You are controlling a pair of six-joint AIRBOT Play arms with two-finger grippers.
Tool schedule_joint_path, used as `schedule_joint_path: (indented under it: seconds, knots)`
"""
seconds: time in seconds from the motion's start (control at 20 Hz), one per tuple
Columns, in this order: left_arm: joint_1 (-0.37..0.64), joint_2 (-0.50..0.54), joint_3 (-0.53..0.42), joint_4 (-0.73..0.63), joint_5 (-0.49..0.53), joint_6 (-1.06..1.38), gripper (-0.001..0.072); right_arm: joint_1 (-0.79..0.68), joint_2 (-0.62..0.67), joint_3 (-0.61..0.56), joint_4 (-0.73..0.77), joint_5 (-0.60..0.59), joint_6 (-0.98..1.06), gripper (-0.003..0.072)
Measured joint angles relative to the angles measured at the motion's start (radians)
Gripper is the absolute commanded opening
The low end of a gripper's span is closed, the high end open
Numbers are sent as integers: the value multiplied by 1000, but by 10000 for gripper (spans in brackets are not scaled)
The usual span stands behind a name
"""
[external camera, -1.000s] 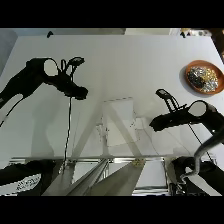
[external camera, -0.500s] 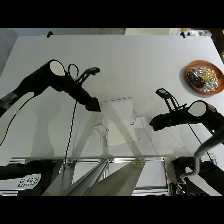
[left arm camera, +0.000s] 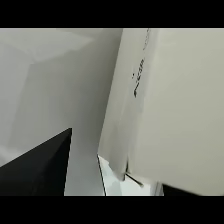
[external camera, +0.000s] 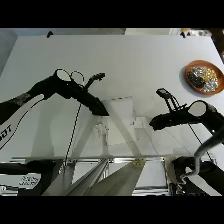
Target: Fold the box and place the chain.
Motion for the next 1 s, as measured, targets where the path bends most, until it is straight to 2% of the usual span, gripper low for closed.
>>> schedule_joint_path:
  seconds: [0.25,0.35,0.55,0.75,0.9,1.0]
  knots:
    - [-19,-19,-3,-23,20,40,548,0,0,0,0,0,1,23]
    - [-45,-26,-3,-23,28,48,426,0,0,0,0,1,1,23]
    - [-88,-31,-3,-4,84,70,9,0,0,0,-4,1,2,23]
    - [-95,-32,-3,11,119,89,5,0,0,0,1,-5,2,32]
    - [-98,-33,-3,21,143,105,5,1,0,3,34,13,1,371]
    - [-99,-31,-2,22,144,124,4,1,1,18,62,16,1,410]
